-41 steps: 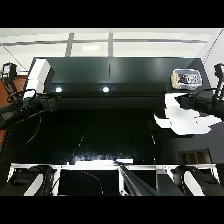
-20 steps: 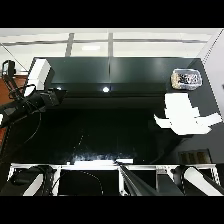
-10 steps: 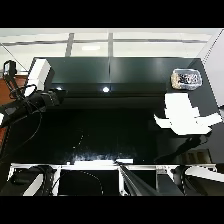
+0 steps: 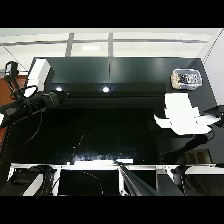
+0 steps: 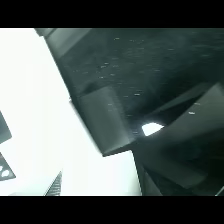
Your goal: Fold the box and place the chain.
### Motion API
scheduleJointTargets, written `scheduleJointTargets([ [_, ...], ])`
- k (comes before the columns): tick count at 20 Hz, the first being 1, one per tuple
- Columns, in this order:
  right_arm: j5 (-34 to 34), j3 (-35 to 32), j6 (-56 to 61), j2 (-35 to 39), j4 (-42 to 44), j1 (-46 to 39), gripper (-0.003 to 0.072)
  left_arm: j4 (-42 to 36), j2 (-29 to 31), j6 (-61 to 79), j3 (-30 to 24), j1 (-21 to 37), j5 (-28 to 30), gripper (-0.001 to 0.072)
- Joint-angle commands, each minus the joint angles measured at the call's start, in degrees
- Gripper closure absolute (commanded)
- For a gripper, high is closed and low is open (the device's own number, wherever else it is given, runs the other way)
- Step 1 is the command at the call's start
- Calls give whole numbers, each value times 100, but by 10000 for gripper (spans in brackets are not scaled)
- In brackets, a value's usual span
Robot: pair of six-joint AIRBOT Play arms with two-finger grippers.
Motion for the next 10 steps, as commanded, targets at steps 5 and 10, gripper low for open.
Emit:
scheduleJointTargets([
  [5,538,273,-238,-68,-33,-2,499,-68,-214,-20,0,2,-170,5],
  [10,929,267,-352,-50,103,26,645,-68,-221,-20,0,4,-142,5],
])
